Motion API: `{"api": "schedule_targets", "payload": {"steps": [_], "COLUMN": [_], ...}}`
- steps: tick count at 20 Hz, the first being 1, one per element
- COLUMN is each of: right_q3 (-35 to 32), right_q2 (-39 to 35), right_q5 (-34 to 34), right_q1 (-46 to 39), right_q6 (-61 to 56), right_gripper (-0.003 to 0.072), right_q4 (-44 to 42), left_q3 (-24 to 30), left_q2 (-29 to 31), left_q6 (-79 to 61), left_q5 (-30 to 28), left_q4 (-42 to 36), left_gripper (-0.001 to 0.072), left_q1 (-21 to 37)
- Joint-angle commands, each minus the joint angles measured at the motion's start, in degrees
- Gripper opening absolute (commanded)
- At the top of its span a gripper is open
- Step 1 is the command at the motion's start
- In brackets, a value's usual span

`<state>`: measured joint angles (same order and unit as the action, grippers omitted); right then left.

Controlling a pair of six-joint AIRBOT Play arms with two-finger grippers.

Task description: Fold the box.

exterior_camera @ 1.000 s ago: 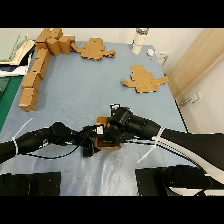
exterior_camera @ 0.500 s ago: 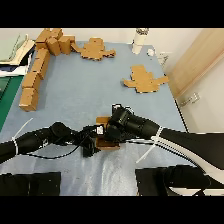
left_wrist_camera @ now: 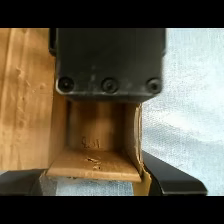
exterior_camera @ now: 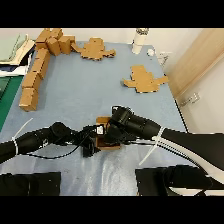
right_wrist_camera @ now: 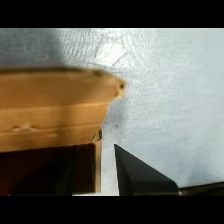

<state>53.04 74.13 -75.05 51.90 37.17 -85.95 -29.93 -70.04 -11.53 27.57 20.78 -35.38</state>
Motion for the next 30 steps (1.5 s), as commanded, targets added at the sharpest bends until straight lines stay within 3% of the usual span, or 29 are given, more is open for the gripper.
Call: {"api": "schedule_targets", "payload": {"steps": [1,6,8,9,11,15,17,19,21,23,25,30], "right_q3": [0.0,0.1,0.1,0.1,0.0,-1.0,-1.0,-0.9,-0.8,-0.8,-0.8,-2.1], "right_q2": [-3.0,-11.1,-14.2,-15.3,-16.1,-14.3,-11.2,-5.9,0.9,6.5,8.6,6.2], "right_q5": [0.9,1.4,0.4,-0.9,-4.3,-0.5,6.2,11.4,10.3,6.9,3.3,-0.9], "right_q1": [0.0,-0.1,-0.3,-1.4,-5.1,-18.7,-28.2,-38.4,-46.1,-48.9,-48.1,-42.2], "right_q6": [0.2,-0.8,-0.8,-0.7,1.0,15.3,28.5,46.8,66.6,79.7,88.3,94.4], "right_gripper": [0.0381,0.0361,0.0213,0.0179,0.0016,0.0002,0.0002,0.0001,0.0001,0.0002,0.0001,0.0002], "right_q4": [-1.8,-2.1,-0.2,1.3,4.1,3.0,-6.3,-24.9,-47.5,-63.7,-70.1,-67.4], "left_q3": [0.0,0.0,0.0,0.0,0.0,0.0,0.0,0.0,0.0,0.0,0.0,0.0], "left_q2": [0.0,0.0,0.0,0.0,0.0,0.0,0.0,0.0,0.0,0.0,0.0,0.0], "left_q6": [0.0,0.0,0.0,0.0,0.0,0.0,0.0,0.0,0.0,0.0,0.0,0.0], "left_q5": [0.0,0.0,0.0,0.0,0.0,0.0,0.0,0.0,0.0,0.0,0.0,0.0], "left_q4": [0.0,0.0,0.0,0.0,0.0,0.0,0.0,0.0,0.0,0.0,0.0,0.0], "left_gripper": [0.0608,0.0608,0.0608,0.0608,0.0607,0.0607,0.0608,0.0608,0.0608,0.0607,0.0607,0.0608], "left_q1": [0.0,0.0,0.0,0.0,0.0,0.0,0.0,0.0,0.0,0.0,0.0,0.0]}}
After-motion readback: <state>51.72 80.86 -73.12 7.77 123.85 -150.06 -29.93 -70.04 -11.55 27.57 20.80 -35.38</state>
